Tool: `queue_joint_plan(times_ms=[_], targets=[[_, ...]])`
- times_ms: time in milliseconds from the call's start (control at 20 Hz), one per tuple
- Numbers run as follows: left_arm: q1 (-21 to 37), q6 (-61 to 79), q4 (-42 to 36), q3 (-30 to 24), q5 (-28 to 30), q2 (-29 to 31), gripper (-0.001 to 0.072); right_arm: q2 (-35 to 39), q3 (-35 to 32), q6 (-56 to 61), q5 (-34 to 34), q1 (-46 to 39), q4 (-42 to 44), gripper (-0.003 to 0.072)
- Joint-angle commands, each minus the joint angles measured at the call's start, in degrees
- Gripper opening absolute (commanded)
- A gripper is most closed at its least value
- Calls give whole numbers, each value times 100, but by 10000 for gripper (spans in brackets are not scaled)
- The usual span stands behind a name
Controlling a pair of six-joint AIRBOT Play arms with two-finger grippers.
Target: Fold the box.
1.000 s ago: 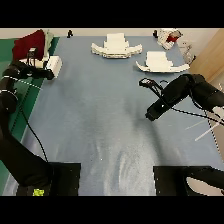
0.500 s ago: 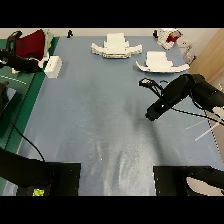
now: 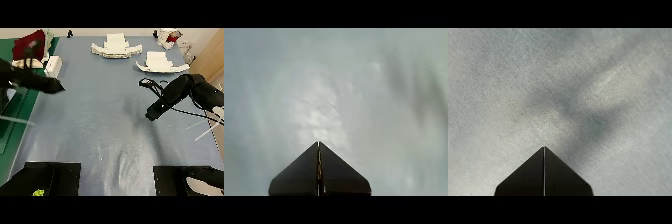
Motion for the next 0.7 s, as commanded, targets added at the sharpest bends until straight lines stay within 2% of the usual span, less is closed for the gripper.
queue_joint_plan(times_ms=[0, 100, 250, 400, 650], targets=[[-1276, -522, -7, -1652, 710, 826, 6, 0, 4, 2, 2, -2, 0, 5], [-1993, -761, -4, -2096, 1137, 774, 9, 0, 4, 0, 2, -2, 0, 5], [-2712, -769, -9, -2304, 1843, 568, 11, 0, 4, 2, 4, -2, 2, 5], [-2979, -767, -33, -2304, 2153, 459, 11, 0, 4, 2, 2, -2, 0, 5], [-3001, -765, -50, -2302, 2129, 461, 12, 0, 4, 2, 2, -2, 2, 5]])
